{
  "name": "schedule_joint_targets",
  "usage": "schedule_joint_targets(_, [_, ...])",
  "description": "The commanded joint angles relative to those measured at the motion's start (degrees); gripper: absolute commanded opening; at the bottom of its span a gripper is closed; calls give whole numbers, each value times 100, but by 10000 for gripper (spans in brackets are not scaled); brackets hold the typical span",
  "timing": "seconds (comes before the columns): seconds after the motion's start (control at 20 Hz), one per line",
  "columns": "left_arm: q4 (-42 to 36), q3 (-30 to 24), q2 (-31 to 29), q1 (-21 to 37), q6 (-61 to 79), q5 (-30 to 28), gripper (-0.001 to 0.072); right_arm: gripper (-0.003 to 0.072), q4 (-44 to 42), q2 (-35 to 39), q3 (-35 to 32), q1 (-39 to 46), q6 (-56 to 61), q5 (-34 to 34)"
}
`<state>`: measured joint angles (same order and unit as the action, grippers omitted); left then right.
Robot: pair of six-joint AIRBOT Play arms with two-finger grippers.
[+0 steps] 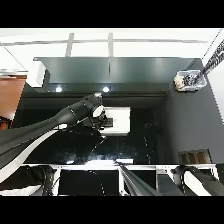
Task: Fold the box and place the chain.
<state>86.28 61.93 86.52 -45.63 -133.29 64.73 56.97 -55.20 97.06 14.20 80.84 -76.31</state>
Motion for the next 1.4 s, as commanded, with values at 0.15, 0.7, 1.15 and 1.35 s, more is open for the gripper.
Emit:
schedule_joint_targets(0.15, [0,4,2,2,2,-4,29,16,-1281,216,-505,-413,-439,-1082])
schedule_joint_targets(0.7, [0,4,2,2,2,-2,29,8,-1543,212,-2715,-2767,-479,-236])
schedule_joint_targets(1.15, [0,4,2,4,2,-15,29,8,-1864,-116,-3383,-3928,-509,1211])
schedule_joint_targets(1.35, [0,4,2,4,2,-13,29,9,-1633,-555,-3390,-4098,-568,1189])
